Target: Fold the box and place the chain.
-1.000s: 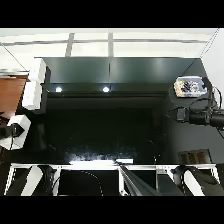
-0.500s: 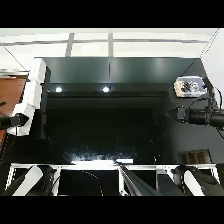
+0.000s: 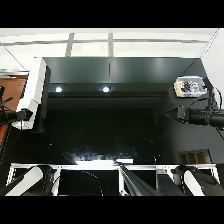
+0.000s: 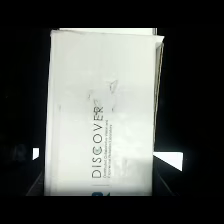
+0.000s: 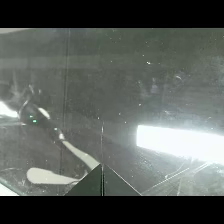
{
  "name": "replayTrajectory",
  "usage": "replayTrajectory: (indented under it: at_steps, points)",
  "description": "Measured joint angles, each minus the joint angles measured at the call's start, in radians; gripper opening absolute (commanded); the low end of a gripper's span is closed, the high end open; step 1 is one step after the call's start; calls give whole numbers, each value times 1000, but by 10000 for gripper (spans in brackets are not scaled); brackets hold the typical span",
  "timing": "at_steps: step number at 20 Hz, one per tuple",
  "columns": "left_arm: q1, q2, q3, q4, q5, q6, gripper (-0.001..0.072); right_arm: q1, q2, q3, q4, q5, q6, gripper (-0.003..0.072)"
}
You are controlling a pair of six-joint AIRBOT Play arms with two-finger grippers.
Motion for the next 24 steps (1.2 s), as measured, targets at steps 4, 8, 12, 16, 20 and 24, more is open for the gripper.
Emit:
replayTrajectory:
  at_steps: [4,8,12,16,20,24]
  points:
    - [-14,-4,29,-3,5,-12,714,0,0,2,4,2,-2,11]
    - [-27,68,132,-20,-99,-70,712,38,1,63,39,-19,-74,10]
    - [-126,172,234,-152,-193,-149,24,193,1,208,-84,-115,-41,9]
    - [-361,295,269,-187,-255,-252,22,331,17,289,-306,-126,103,5]
    - [-663,491,145,-42,-182,-410,24,487,129,160,-516,-279,238,5]
    - [-830,678,-70,27,-54,-515,27,574,235,-54,-694,-537,385,13]
